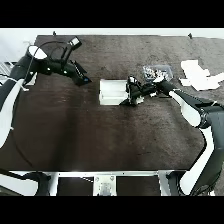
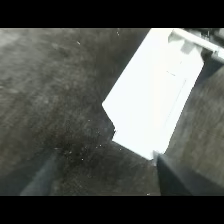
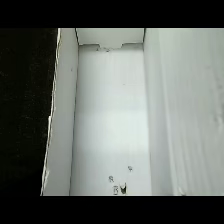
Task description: Fold the box and place the chain.
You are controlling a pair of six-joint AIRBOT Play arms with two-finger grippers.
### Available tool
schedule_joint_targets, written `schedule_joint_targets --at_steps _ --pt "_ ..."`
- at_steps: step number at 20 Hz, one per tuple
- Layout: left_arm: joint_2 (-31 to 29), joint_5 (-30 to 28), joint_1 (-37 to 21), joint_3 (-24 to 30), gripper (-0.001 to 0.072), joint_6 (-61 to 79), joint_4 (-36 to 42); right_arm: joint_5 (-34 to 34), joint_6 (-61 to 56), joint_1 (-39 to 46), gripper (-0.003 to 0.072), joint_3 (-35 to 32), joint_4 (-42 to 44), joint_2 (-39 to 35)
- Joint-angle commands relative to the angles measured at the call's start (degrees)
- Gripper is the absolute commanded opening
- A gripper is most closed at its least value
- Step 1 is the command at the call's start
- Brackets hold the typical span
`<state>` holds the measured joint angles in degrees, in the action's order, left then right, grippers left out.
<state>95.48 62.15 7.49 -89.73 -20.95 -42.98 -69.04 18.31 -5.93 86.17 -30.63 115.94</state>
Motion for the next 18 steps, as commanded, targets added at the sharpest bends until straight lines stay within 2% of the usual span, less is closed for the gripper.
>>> schedule_joint_targets --at_steps 1,5,9,18 --pt "3.91 -0.39 -0.26 0.74 0.0716 9.16 1.38 -0.02 0.00 -0.04 0.0589 -0.02 0.02 0.02" --pt "9.55 0.76 -0.26 0.68 0.0716 18.08 2.32 -0.02 0.00 -0.04 0.0589 -0.02 0.02 0.02" --pt "12.76 2.38 -0.26 0.57 0.0716 27.56 8.00 0.00 0.00 -0.04 0.0589 -0.02 0.02 0.02" --pt "18.56 5.60 0.11 -1.27 0.0716 31.98 12.63 -0.02 0.00 -0.04 0.0589 -0.02 0.00 0.02"
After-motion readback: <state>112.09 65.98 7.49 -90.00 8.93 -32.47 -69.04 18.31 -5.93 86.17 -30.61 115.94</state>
